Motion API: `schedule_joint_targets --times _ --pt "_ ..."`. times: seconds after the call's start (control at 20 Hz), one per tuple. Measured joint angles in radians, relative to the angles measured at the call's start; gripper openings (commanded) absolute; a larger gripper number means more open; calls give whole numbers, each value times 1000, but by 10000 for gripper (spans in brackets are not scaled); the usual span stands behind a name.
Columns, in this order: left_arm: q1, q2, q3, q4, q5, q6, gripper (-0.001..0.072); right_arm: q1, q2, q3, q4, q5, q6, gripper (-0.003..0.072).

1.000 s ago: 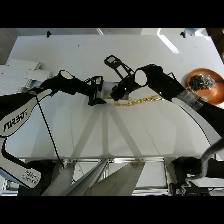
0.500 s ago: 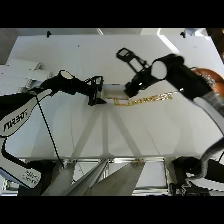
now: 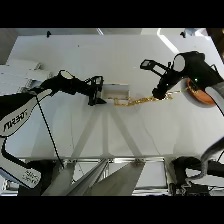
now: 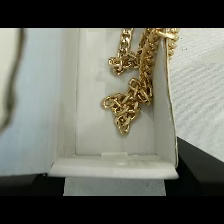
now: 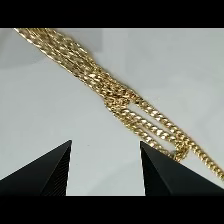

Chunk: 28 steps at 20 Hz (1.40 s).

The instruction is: Fold the box and place the chain.

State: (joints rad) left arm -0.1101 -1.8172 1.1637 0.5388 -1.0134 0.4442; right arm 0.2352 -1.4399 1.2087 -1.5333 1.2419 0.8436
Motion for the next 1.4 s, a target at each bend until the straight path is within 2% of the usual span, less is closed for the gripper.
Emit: schedule_joint_targets --times 0.45,0.5,0.55,0.65,0.7,0.75,1.0,1.4 --pt "0 0 0 0 0 0 296 -31 -166 -7 37 -77 -129 473" --pt "0 0 0 0 0 0 296 -32 -177 -7 39 -85 -132 452" --pt "0 0 0 0 0 0 296 -32 -187 -7 42 -92 -135 370" --pt "0 0 0 0 0 0 296 -32 -203 -7 45 -99 -138 151" --pt "0 0 0 0 0 0 296 -32 -206 -6 46 -101 -138 67" --pt "0 0 0 0 0 0 296 -30 -209 -6 48 -95 -138 17" --pt "0 0 0 0 0 0 296 -4 -188 -8 48 -57 -95 15" --pt "0 0 0 0 0 0 296 66 -13 -6 84 -186 81 14"
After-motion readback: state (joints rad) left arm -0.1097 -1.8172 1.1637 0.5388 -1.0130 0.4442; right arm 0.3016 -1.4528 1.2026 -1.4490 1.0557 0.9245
